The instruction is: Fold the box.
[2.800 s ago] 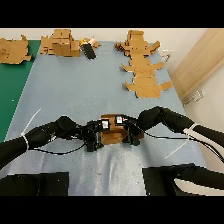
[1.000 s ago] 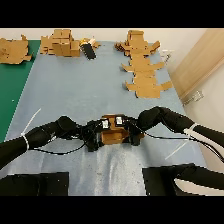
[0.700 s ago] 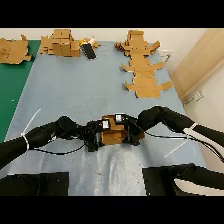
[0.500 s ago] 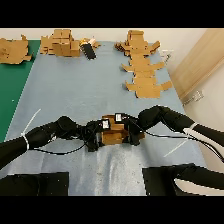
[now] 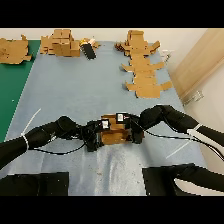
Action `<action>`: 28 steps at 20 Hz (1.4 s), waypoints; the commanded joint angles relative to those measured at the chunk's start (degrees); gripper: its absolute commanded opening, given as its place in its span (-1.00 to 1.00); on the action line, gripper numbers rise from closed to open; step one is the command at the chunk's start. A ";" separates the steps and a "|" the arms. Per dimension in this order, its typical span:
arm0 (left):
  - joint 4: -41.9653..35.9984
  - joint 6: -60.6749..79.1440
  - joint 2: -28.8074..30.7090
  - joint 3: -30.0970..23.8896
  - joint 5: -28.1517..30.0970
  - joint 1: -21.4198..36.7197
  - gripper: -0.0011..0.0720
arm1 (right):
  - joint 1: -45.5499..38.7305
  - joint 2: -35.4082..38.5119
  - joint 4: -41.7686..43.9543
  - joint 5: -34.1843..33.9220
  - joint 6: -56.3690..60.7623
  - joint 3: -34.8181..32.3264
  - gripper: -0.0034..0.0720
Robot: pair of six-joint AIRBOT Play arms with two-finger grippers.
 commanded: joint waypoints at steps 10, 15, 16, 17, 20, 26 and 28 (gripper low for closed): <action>-0.13 -0.02 0.00 0.07 0.02 0.04 0.21 | 0.02 14.56 -7.85 -6.73 6.40 0.04 0.59; -0.13 -0.02 0.00 0.07 0.02 0.04 0.21 | 0.02 14.73 -0.92 -13.51 6.40 0.04 0.59; -0.13 -0.02 0.00 0.07 0.02 0.02 0.21 | 0.02 14.73 -0.04 -13.49 6.40 0.04 0.59; -0.13 -0.02 0.00 0.07 0.02 0.04 0.21 | 0.02 14.73 0.42 -13.51 6.40 0.04 0.59; -0.13 0.02 0.00 0.07 0.17 0.02 0.21 | 0.02 14.73 2.40 -13.53 6.43 0.04 0.59; 5.55 -0.26 2.64 0.04 -1.53 0.76 0.21 | 0.02 14.71 5.14 -13.92 6.47 0.04 0.59; 6.54 -0.31 3.72 -0.11 -5.51 3.13 0.21 | 0.02 14.71 5.33 -13.92 6.47 0.04 0.59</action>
